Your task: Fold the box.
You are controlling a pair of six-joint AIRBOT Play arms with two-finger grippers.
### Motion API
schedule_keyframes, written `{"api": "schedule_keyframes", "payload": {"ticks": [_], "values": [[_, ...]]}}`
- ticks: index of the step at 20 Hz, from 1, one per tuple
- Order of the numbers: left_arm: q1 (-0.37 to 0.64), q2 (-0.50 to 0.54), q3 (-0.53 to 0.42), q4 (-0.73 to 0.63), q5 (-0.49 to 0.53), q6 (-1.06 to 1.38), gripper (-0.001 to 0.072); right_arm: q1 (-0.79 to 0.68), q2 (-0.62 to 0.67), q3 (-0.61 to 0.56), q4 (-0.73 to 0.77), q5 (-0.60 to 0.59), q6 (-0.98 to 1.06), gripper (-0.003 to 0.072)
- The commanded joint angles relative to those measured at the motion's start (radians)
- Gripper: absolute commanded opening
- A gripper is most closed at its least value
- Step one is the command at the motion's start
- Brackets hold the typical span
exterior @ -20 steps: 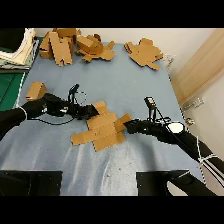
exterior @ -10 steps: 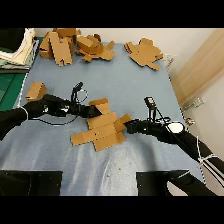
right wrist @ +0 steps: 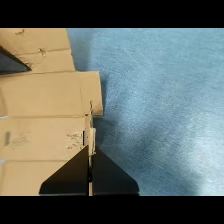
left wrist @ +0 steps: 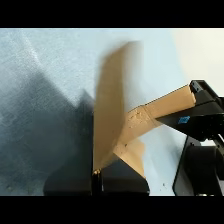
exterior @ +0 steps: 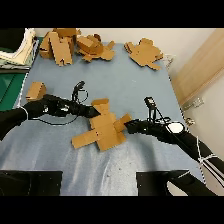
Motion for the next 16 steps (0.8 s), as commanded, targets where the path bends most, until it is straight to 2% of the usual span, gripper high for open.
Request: {"api": "schedule_keyframes", "payload": {"ticks": [1, 3, 4, 5, 6, 12, 16], "values": [[0.001, -0.001, 0.001, -0.004, 0.006, 0.068, 0.0014, 0.000, -0.001, 0.000, 0.001, 0.000, 0.012, 0.0002], [0.001, -0.001, 0.001, -0.004, -0.001, 0.110, 0.0014, 0.000, -0.001, 0.000, 0.006, 0.000, 0.019, 0.0003], [0.002, -0.001, 0.001, -0.004, -0.016, 0.142, 0.0014, 0.000, -0.001, 0.001, 0.015, 0.000, 0.019, 0.0048], [0.002, 0.000, 0.002, -0.005, -0.035, 0.177, 0.0014, -0.001, 0.000, 0.001, 0.027, 0.000, 0.021, 0.0201], [0.002, 0.000, 0.008, -0.004, -0.069, 0.219, 0.0014, -0.005, 0.002, 0.001, 0.027, 0.000, 0.039, 0.0254], [0.000, 0.001, 0.114, 0.010, -0.233, 0.449, 0.0014, -0.113, 0.001, 0.045, 0.028, -0.038, 0.186, 0.0240], [-0.013, 0.017, 0.122, 0.040, -0.296, 0.591, 0.0014, -0.204, 0.002, 0.087, 0.044, -0.048, 0.274, 0.0228]]}}
